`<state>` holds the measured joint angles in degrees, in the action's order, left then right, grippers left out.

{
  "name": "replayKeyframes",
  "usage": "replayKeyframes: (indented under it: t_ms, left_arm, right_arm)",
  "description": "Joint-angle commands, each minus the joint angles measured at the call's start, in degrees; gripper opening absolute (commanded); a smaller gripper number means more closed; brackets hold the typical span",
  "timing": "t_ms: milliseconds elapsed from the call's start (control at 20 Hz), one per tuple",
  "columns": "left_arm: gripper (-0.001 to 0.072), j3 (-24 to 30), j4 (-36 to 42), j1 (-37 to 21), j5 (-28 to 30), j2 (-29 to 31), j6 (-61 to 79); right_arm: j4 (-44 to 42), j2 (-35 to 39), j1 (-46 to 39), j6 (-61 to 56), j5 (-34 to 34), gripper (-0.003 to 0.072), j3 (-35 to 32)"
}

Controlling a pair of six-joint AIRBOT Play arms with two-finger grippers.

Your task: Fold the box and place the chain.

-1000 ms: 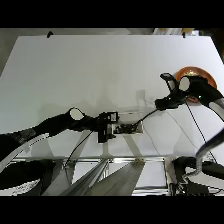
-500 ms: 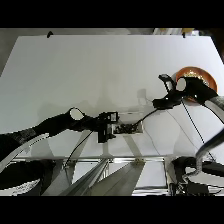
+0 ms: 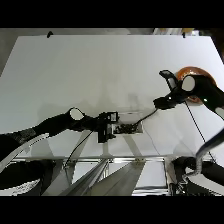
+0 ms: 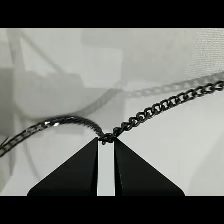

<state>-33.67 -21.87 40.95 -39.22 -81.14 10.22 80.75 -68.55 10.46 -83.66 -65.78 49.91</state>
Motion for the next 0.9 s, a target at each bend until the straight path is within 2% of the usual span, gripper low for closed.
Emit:
replayKeyframes:
  t_ms: [0, 200, 400, 600, 800, 850]
  left_arm:
    - [0.0205, 0.0, 0.0, 0.0, 0.0, 0.0, 0.0]
    - [0.0205, 0.0, 0.0, 0.0, 0.0, 0.0, 0.0]
    - [0.0205, 0.0, 0.0, 0.0, 0.0, 0.0, 0.0]
    - [0.0205, 0.0, 0.0, 0.0, 0.0, 0.0, 0.0]
    - [0.0205, 0.0, 0.0, 0.0, 0.0, 0.0, 0.0]
    - [0.0205, 0.0, 0.0, 0.0, 0.0, 0.0, 0.0]
  right_arm:
    - [-1.8, 9.6, 3.1, 0.1, -7.1, 0.0011, 0.1]
    - [-7.6, 21.2, 9.8, -0.6, -10.8, 0.0012, 0.1]
    - [-15.3, 27.6, 17.8, -2.3, -7.8, 0.0012, 0.1]
    - [-15.1, 26.8, 26.2, -5.1, -0.7, 0.0012, 0.1]
    - [-14.4, 19.9, 29.0, -5.7, 2.4, 0.0014, 0.1]
    - [-13.6, 18.0, 29.0, -5.7, 2.4, 0.0046, 0.1]
